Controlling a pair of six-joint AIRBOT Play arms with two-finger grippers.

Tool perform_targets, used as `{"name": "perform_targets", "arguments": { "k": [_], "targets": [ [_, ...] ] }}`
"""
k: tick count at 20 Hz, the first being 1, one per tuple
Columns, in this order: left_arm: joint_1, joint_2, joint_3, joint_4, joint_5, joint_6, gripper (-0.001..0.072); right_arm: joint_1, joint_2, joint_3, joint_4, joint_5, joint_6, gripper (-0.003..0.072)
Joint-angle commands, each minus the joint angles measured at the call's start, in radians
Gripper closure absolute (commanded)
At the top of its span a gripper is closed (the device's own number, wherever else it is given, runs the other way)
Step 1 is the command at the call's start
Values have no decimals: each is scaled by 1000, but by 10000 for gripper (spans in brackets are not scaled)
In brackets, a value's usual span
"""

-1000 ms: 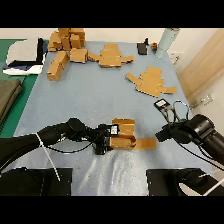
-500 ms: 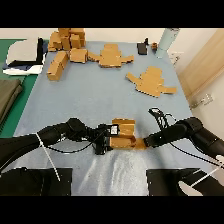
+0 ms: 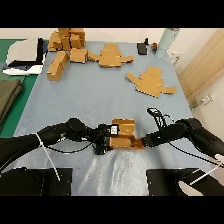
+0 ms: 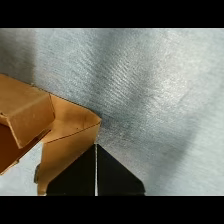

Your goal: Fold the box.

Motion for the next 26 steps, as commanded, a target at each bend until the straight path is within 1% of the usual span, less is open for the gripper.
{"name": "perform_targets", "arguments": {
  "k": [1,4,7,13,15,21,26],
  "targets": [
    [0,0,1,0,0,1,294,0,-1,0,-14,1,-9,683],
    [0,0,1,0,0,1,294,0,-1,-3,-52,0,3,683],
    [0,0,1,0,0,1,295,0,-1,-13,-49,2,10,683],
    [0,0,1,0,0,1,294,0,3,-45,23,5,3,683],
    [0,0,1,0,0,1,294,0,27,-43,69,7,-20,683],
    [0,0,1,0,0,1,295,0,75,-43,108,8,-21,683],
    [0,0,1,0,0,1,294,0,76,3,132,-26,-20,682]
  ]
}}
